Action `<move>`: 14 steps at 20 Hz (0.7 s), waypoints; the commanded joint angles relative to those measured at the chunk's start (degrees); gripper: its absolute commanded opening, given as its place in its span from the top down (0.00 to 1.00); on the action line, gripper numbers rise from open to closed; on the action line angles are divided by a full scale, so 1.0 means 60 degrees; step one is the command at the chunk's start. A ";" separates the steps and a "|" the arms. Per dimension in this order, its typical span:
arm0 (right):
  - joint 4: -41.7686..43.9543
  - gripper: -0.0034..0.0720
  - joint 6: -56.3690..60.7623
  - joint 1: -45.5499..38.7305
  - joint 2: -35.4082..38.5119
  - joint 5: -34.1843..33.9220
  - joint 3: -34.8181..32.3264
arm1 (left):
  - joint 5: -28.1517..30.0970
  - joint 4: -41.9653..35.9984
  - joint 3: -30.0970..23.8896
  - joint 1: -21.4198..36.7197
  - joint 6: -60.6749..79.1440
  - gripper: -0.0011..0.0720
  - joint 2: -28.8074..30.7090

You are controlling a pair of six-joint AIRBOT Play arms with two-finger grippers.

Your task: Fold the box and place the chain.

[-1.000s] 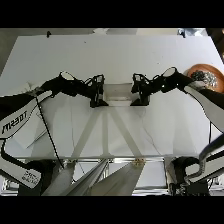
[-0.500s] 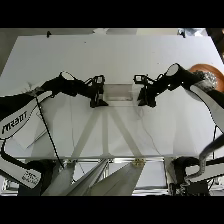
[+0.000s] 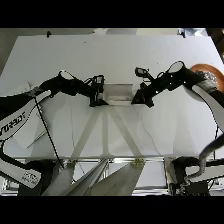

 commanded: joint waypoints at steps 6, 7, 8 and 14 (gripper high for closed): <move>0.3610 0.94 0.0022 0.0546 0.0000 -0.4448 0.0004 | -0.0004 0.0004 0.0000 0.0004 0.0022 0.54 0.0004; 0.3577 0.94 0.0036 0.0663 -0.0036 -0.4703 0.0004 | -0.0004 0.0004 0.0000 0.0000 0.0022 0.54 0.0004; 0.3424 0.94 0.0102 0.0765 -0.0080 -0.4856 0.0004 | -0.0004 0.0004 0.0000 0.0000 0.0022 0.54 0.0004; 0.0590 0.94 0.2211 0.0976 -0.0484 -0.5100 0.0004 | -0.0007 0.0004 0.0000 0.0000 0.0022 0.54 0.0004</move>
